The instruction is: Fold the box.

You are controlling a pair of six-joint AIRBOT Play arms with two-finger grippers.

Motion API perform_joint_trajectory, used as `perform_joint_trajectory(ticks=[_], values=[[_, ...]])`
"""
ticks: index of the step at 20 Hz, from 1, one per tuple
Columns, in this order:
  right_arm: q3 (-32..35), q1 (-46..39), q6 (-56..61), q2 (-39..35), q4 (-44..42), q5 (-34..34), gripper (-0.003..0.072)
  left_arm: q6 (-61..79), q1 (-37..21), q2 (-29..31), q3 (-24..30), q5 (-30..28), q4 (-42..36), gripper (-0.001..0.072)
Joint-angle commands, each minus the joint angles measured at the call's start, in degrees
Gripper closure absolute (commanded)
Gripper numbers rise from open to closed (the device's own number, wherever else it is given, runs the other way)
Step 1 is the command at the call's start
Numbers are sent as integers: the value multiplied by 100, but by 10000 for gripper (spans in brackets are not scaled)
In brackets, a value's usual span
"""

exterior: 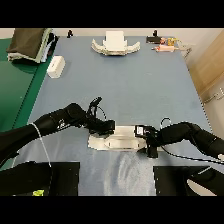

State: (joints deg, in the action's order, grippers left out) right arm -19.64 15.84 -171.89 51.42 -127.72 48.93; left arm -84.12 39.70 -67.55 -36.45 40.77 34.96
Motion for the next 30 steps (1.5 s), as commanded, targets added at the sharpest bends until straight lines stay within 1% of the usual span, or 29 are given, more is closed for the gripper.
perform_joint_trajectory(ticks=[1,3,6,9,11,12,13,15,16,18,19,20,21,23,26,30], values=[[-4,-2,-2,0,0,0,183,267,-4,-90,-4,22,-179,698],[-4,-2,0,0,0,-2,183,415,-4,-42,-4,52,-179,698],[-4,-2,-2,0,-2,0,182,732,-15,433,-4,160,-146,699],[-4,-2,0,0,-2,-2,182,737,-15,1515,-2,188,267,699],[-4,-2,0,0,0,-2,183,680,-15,2343,-2,236,850,698],[-4,-2,-2,0,-2,-2,182,682,-15,2712,-2,372,1228,698],[-4,-2,-2,0,0,-2,183,682,-15,3077,2,629,1681,698],[-4,-2,0,0,0,0,183,737,-13,3641,61,1325,2385,698],[-4,-2,-2,0,0,-2,183,986,-13,3858,116,1700,2612,698],[-4,-2,-2,0,0,-2,183,1744,-4,4107,256,2090,2704,695],[-4,-2,-2,0,0,0,183,2081,-4,4142,332,2120,2697,603],[-4,-2,-2,0,-2,-2,183,2409,-4,4129,402,2074,2693,233],[-4,-2,-2,-2,0,-2,183,2732,-4,4092,481,1939,2693,95],[-4,-2,-2,0,0,-2,182,3445,-4,3982,610,1694,2691,95],[-4,-2,-2,0,0,0,183,4481,-7,3659,748,1401,2590,94],[-4,-2,-2,0,0,-2,183,5934,-68,3167,1228,1014,1884,94]])
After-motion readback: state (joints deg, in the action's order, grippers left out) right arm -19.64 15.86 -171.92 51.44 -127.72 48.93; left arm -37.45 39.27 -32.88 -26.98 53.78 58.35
